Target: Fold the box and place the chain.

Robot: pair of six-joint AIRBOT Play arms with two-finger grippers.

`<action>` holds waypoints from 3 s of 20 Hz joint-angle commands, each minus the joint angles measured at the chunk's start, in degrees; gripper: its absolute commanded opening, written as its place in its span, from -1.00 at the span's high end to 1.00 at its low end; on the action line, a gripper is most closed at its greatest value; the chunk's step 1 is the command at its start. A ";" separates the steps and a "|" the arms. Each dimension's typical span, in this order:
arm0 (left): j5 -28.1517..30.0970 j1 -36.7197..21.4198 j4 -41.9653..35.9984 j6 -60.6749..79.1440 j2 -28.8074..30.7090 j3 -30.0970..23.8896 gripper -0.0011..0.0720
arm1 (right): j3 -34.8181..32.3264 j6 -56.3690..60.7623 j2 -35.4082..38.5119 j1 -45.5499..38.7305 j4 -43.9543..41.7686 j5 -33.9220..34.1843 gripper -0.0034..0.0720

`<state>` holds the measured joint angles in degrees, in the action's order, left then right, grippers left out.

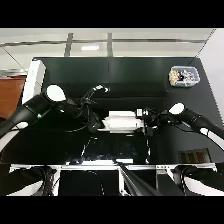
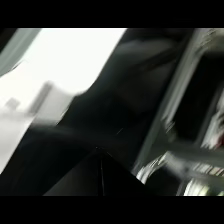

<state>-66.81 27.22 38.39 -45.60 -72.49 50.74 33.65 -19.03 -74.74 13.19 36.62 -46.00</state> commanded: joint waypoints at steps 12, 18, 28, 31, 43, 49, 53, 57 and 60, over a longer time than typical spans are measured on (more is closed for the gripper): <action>22.60 1.40 -4.92 -0.02 -16.15 4.61 0.91 | 0.00 -0.02 0.00 0.02 -0.02 -0.07 0.38; 26.21 1.86 -4.20 0.39 -16.76 4.85 0.91 | 0.00 -0.02 0.00 0.02 -0.02 -0.07 0.38; 25.51 -0.09 8.57 0.81 6.88 -6.78 0.90 | 0.00 -0.02 0.02 0.02 -0.02 -0.07 0.38; 19.89 1.68 6.40 19.76 8.85 -13.25 0.90 | 0.00 -0.02 0.00 0.02 0.00 -0.07 0.38; 30.86 4.74 7.17 48.00 0.39 -12.72 -0.86 | -0.02 -0.02 0.00 0.02 0.00 -0.07 0.38; 32.13 4.92 0.83 48.22 -2.89 -11.37 -0.55 | 0.00 -0.02 0.02 0.02 0.00 -0.07 0.38; 29.66 4.90 -1.07 48.24 -2.86 -10.99 0.38 | 0.00 -0.02 0.02 0.02 -0.02 -0.09 0.38; 26.23 4.92 -2.10 48.68 -2.93 -9.79 0.38 | -0.02 -0.02 0.00 0.02 -0.02 -0.07 0.38; 26.51 4.92 -4.33 48.70 -2.99 -9.79 0.38 | 0.00 -0.02 0.00 0.02 -0.02 -0.09 0.38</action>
<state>-39.79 32.12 36.21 2.92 -75.40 40.69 33.63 -19.09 -74.72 13.19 36.64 -46.13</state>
